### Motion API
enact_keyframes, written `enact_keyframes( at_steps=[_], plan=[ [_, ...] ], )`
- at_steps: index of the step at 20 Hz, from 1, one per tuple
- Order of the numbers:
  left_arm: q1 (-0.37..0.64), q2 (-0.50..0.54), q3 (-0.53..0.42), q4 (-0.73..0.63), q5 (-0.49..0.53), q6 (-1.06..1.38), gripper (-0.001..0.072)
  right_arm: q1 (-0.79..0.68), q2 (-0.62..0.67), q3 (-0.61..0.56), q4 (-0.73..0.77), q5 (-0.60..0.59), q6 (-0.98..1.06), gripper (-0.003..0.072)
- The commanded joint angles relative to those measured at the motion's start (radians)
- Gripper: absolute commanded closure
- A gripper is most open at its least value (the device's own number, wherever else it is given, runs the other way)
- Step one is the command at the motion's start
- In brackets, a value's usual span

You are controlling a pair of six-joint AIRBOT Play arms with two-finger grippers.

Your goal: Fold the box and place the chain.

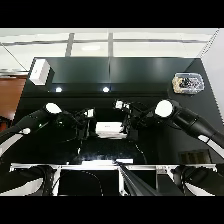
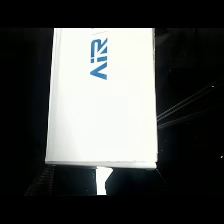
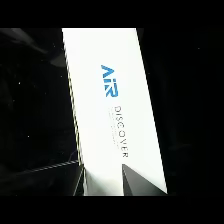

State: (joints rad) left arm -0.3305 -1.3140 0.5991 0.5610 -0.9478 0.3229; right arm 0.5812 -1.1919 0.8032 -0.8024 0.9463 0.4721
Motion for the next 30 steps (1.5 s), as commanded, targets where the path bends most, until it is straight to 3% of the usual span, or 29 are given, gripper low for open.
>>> enact_keyframes(
  at_steps=[1, 13, 16, 18, 21, 22, 23, 27, 30],
  plan=[
    [0.0, 0.0, 0.0, 0.0, 0.0, 0.001, 0.0248, 0.001, -0.001, -0.008, 0.002, 0.003, 0.007, 0.04],
    [0.0, 0.0, 0.0, 0.0, 0.0, 0.0, 0.0247, 0.0, -0.02, -0.009, 0.032, 0.007, 0.014, 0.0401],
    [0.0, 0.0, 0.0, 0.0, 0.0, 0.001, 0.0248, -0.019, -0.013, 0.039, 0.031, 0.114, 0.116, 0.0428],
    [0.0, 0.0, 0.0, 0.0, 0.0, 0.001, 0.0248, -0.06, 0.004, 0.069, 0.035, 0.238, 0.243, 0.0567],
    [0.0, 0.0, 0.0, 0.0, 0.0, 0.001, 0.0248, -0.118, 0.013, 0.057, 0.044, 0.349, 0.502, 0.0571],
    [0.0, 0.0, 0.0, 0.0, 0.0, 0.001, 0.0248, -0.119, 0.013, 0.036, 0.057, 0.338, 0.551, 0.0573],
    [0.0, 0.0, 0.0, 0.0, 0.0, 0.001, 0.0247, -0.117, 0.013, 0.005, 0.1, 0.303, 0.56, 0.0686],
    [0.0, 0.0, 0.0, 0.0, 0.0, 0.001, 0.0248, -0.116, 0.003, -0.122, 0.459, 0.023, 0.561, 0.0679],
    [0.0, 0.0, 0.0, 0.0, 0.0, 0.001, 0.0248, -0.103, -0.03, -0.129, 0.558, -0.067, 0.56, 0.0679]
  ],
)
